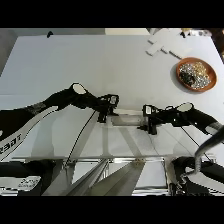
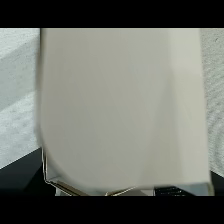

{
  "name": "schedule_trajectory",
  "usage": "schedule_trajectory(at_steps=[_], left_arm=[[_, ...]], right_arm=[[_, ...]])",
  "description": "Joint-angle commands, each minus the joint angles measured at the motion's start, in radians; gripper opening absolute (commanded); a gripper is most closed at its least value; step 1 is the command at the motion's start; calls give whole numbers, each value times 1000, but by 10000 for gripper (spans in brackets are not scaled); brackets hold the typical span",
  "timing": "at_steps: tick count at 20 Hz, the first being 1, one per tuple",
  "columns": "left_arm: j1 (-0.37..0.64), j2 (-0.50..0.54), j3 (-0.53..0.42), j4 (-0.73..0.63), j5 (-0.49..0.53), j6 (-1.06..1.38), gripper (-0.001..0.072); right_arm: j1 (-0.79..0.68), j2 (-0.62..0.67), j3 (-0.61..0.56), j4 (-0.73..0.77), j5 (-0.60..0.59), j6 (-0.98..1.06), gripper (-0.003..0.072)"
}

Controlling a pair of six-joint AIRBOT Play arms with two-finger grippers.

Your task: Fold the box and place the chain.

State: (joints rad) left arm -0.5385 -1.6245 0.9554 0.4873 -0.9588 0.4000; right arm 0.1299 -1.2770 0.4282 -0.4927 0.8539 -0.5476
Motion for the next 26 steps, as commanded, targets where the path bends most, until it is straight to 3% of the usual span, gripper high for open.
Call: schedule_trajectory(at_steps=[1,12,13,15,16,20,21,24,25,26], left_arm=[[1,0,0,0,0,0,12],[1,4,0,0,-35,1,14],[3,12,0,2,-36,1,71],[3,43,0,29,-37,-6,382],[3,66,0,55,-29,-9,453],[3,180,0,281,-16,-283,472],[3,215,0,355,-33,-362,504],[3,337,0,543,-105,-541,501],[2,379,0,562,-129,-593,480],[0,421,0,557,-163,-650,362]], right_arm=[[1,-1,0,0,-1,0,499],[1,-1,0,0,-1,0,499],[1,-1,0,0,-1,0,499],[1,-1,0,0,-1,0,499],[1,-1,0,0,-1,0,499],[1,-1,0,0,-1,0,499],[1,-1,0,0,-1,0,499],[1,-1,0,0,-1,0,499],[1,-1,0,0,-1,0,499],[1,-1,0,0,-1,0,499]])
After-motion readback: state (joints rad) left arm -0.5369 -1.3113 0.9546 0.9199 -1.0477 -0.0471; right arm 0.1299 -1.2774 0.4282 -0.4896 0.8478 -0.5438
